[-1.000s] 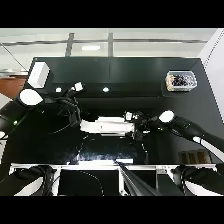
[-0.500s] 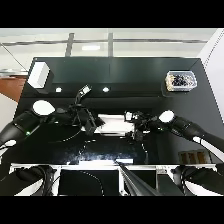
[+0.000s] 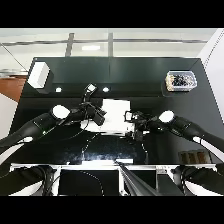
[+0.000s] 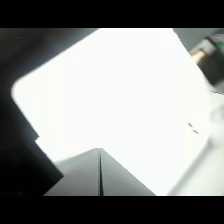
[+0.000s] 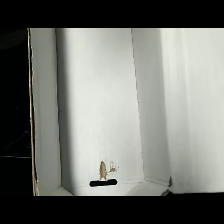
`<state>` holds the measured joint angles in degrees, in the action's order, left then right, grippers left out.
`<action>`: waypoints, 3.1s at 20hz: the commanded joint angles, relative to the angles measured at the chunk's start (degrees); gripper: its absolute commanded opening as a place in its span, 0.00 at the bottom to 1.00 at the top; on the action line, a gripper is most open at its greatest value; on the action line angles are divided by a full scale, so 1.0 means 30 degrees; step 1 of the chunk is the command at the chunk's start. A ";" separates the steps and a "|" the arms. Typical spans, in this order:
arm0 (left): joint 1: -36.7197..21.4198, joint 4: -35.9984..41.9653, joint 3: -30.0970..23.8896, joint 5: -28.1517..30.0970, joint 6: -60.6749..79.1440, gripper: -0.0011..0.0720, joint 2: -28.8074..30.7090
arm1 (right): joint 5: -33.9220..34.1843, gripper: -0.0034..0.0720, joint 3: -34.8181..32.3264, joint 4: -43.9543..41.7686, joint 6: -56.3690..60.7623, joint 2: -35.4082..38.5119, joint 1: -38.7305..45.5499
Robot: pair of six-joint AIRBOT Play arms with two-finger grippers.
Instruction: Fold the box and place the chain.
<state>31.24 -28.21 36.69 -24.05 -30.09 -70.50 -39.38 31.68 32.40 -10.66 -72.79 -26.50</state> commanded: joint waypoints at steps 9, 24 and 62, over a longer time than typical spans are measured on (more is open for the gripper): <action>-0.0816 -0.3643 0.0051 -0.0197 0.0015 0.05 0.2011 | -0.0015 0.80 0.0007 0.0022 0.0000 -0.0015 -0.0015; -0.5712 -0.6659 -0.1035 -0.9187 1.0513 0.95 0.3920 | -0.0226 0.80 0.0007 0.0219 -0.0029 -0.0015 -0.0022; -0.2215 -0.4342 -0.1013 -0.6550 1.2371 0.51 0.0619 | -0.0153 0.80 0.0007 0.0226 -0.0022 -0.0015 -0.0051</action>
<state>24.56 -41.23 33.65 -44.16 6.96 -67.94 -39.81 31.68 33.08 -10.74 -72.79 -26.63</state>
